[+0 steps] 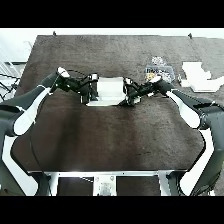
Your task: Fold the box and place the chain.
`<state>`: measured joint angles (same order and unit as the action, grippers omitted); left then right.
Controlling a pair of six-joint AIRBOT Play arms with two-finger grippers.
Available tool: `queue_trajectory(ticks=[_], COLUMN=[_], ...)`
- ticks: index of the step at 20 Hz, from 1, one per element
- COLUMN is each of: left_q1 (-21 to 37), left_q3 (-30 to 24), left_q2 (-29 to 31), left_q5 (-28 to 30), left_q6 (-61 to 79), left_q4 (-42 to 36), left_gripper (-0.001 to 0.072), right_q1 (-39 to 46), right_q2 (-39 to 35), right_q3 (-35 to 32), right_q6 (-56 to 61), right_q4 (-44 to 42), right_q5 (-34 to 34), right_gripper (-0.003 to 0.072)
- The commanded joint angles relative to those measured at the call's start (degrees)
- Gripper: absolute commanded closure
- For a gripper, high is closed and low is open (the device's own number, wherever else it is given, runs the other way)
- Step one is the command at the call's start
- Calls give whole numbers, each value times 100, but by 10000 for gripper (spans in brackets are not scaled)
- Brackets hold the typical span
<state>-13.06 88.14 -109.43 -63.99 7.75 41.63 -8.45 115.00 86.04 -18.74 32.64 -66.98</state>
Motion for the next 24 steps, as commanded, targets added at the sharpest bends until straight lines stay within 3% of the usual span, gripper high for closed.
queue_trajectory(ticks=[1,5,7,13,15,16,18,23,24], left_q1=[-109,-162,-160,-160,-160,-160,-142,-136,-136], left_q3=[2,0,0,0,0,0,2,7,9], left_q2=[-61,-61,-61,-61,-61,-61,-59,-39,-20], left_q5=[87,286,295,289,319,310,267,103,22], left_q6=[219,236,234,210,98,37,-26,-326,-328], left_q4=[-243,-466,-459,-461,-461,-459,-452,-195,-33], left_gripper=[421,418,189,160,-7,-5,138,155,295], right_q1=[-4,-4,-4,-4,-4,-4,-4,-4,-4], right_q2=[-2,-2,-2,-2,-2,-2,-2,-2,-2], right_q3=[-2,-2,-2,-2,-2,-2,-2,-2,-2], right_q6=[2,2,2,2,4,2,2,2,2], right_q4=[-4,-4,-4,-4,-4,-4,-4,-4,-4], right_q5=[-2,-2,-2,-2,-2,-2,-2,-2,-2], right_gripper=[99,99,99,100,99,100,100,99,100])
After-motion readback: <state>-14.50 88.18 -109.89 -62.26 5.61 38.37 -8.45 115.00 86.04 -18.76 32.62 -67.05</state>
